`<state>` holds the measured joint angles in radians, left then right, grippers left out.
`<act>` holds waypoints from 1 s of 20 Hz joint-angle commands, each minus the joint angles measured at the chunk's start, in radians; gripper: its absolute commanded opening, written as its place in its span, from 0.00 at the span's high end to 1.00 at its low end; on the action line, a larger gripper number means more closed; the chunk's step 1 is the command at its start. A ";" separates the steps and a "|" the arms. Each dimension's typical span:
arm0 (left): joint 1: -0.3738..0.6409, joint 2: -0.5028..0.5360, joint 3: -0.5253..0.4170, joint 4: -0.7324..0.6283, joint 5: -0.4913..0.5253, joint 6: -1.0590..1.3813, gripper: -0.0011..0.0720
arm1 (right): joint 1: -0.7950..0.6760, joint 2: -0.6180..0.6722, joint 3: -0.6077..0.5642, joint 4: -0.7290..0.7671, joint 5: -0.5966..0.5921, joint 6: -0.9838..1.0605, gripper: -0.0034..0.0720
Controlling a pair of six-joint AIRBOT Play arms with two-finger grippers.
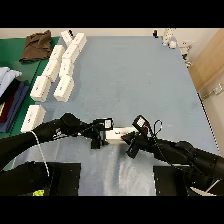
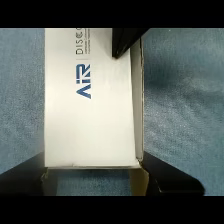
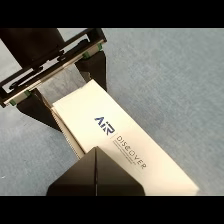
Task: Fold the box.
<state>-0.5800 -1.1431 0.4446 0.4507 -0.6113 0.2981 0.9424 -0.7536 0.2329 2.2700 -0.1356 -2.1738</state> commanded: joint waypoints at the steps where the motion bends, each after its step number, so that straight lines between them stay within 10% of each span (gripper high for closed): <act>1: 0.000 -0.001 0.000 0.000 0.000 0.000 0.36 | 0.001 -0.027 -0.002 -0.003 0.000 0.000 0.95; 20: 0.000 -0.001 0.000 0.000 0.000 0.000 0.36 | 0.001 -0.036 -0.001 -0.003 0.001 0.000 0.95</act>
<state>-0.5800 -1.1431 0.4446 0.4507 -0.6113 0.2981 0.9428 -0.7959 0.2314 2.2669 -0.1326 -2.1746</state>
